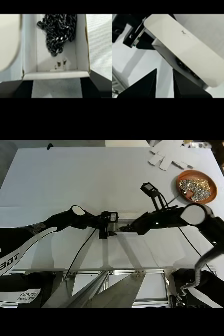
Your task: Fold the box and place the chain.
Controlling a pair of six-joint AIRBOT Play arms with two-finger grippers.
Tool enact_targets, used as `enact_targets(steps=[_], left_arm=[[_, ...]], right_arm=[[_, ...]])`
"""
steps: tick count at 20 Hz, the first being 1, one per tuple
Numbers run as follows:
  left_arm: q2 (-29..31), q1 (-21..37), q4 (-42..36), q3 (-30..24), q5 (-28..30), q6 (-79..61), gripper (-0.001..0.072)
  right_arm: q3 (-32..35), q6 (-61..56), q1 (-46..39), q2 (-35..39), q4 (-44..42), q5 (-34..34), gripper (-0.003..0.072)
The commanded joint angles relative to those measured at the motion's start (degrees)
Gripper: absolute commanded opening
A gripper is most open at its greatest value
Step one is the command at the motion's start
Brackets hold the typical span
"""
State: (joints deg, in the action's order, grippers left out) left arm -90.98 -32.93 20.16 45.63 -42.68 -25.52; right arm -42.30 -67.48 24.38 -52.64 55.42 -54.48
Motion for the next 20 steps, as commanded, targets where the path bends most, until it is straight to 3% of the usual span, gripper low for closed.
enact_targets(steps=[1,5,8,15,20], left_arm=[[0.0,0.0,0.0,0.0,0.0,0.0,0.0274],[0.0,0.0,0.0,0.0,0.0,0.0,0.0274],[0.0,0.0,0.0,0.0,0.0,0.0,0.0274],[0.0,0.0,0.0,0.0,0.0,0.0,0.0274],[0.0,0.0,0.0,0.0,0.0,0.0,0.0274]], right_arm=[[0.0,-1.4,-4.1,5.6,3.0,-0.2,0.0231],[0.0,-3.6,-16.5,7.2,6.0,-2.4,0.0231],[0.0,-5.2,-22.6,4.0,9.0,1.0,0.0232],[-0.9,-9.9,-23.3,-16.6,13.2,7.3,0.0233],[-3.2,-12.5,-23.3,-22.4,18.2,10.1,0.0233]])
